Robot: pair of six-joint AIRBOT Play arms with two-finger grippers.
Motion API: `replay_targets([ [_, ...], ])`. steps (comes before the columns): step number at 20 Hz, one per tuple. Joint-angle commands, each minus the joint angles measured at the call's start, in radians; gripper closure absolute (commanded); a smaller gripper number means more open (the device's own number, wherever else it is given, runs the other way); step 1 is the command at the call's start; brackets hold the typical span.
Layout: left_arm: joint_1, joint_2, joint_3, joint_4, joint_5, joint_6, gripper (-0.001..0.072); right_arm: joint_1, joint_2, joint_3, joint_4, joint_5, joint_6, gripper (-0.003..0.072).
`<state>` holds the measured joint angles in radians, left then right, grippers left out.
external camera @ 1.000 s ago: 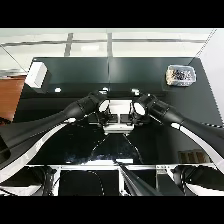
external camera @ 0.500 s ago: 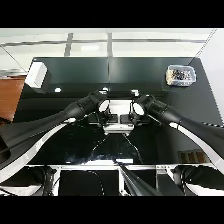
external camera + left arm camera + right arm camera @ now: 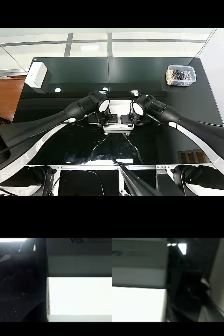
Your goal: Fold the box and place the chain.
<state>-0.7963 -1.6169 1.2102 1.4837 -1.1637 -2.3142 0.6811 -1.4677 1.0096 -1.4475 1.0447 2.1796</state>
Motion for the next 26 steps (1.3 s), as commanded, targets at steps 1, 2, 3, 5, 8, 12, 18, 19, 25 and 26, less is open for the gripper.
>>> replay_targets([
  [1,0.001,0.0,0.0,-0.001,0.003,0.003,0.0679,-0.001,0.025,0.012,-0.001,0.006,-0.034,0.0341],
  [2,0.001,0.0,0.0,-0.001,0.003,0.003,0.068,-0.001,0.041,0.017,-0.003,0.023,-0.055,0.0302],
  [3,0.001,0.0,0.0,-0.001,0.003,0.003,0.0679,-0.001,0.064,0.022,-0.005,0.04,-0.082,0.0302],
  [5,0.001,0.0,0.0,-0.001,0.003,0.003,0.0679,-0.008,0.126,0.048,-0.005,0.101,-0.145,0.0302],
  [8,0.001,0.0,0.0,-0.001,0.001,0.003,0.0679,-0.048,0.249,0.125,-0.063,0.224,-0.251,0.0302],
  [12,0.001,0.0,0.0,-0.001,0.0,0.003,0.0679,-0.158,0.365,0.142,-0.532,0.189,-0.273,0.031],
  [18,0.001,0.0,0.0,-0.001,0.0,0.003,0.0679,-0.592,0.228,0.026,-0.452,-0.337,-0.213,0.0004],
  [19,0.001,0.0,0.0,-0.001,0.0,0.003,0.0679,-0.651,0.169,0.039,-0.373,-0.373,-0.213,0.0006],
  [25,0.001,0.0,0.0,-0.001,0.0,0.003,0.0679,-0.811,-0.264,0.5,-0.194,-0.211,-0.213,0.0008],
  [26,0.001,0.0,0.0,-0.001,0.0,0.003,0.0679,-0.822,-0.33,0.583,-0.175,-0.173,-0.213,0.0009],
])
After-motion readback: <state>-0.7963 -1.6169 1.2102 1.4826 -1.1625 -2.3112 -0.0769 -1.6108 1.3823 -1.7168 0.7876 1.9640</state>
